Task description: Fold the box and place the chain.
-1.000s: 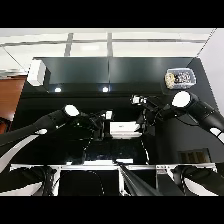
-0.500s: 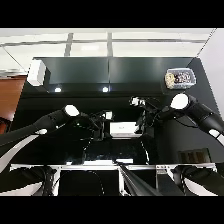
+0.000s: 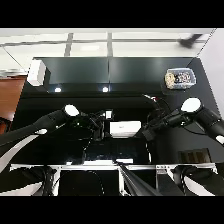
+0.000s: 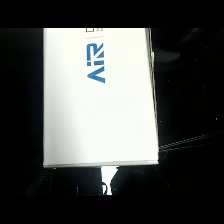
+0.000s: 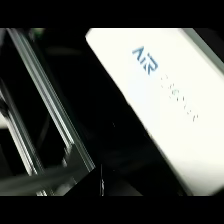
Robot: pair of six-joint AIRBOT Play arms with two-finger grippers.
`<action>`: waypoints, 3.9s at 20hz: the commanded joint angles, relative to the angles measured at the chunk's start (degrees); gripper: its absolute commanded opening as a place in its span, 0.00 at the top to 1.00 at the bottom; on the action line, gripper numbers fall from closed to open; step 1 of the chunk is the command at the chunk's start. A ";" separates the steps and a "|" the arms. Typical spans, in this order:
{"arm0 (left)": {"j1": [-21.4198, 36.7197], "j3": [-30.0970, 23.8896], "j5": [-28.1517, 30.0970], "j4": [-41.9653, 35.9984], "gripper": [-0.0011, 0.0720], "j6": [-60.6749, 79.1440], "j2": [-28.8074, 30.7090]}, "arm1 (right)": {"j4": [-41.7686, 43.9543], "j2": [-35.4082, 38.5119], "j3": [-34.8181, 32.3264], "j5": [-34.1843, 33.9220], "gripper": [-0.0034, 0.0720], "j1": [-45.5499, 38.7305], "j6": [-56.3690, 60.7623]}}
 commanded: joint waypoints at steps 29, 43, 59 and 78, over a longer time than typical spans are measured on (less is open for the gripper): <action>0.66 2.93 -0.76 15.34 0.01 -13.42 7.58 | -21.05 14.38 13.31 10.08 0.94 -22.21 16.44; -7.96 24.24 -8.13 10.34 0.02 -30.58 -5.81 | -21.90 15.61 6.38 3.74 0.94 -24.61 17.29; -9.55 24.92 -10.58 16.44 0.02 -31.30 -8.48 | -21.92 15.61 6.36 2.95 0.94 -24.61 17.22; -14.60 24.92 -9.44 24.48 0.01 -31.95 -8.70 | -24.04 15.61 6.34 0.87 0.94 -24.61 17.27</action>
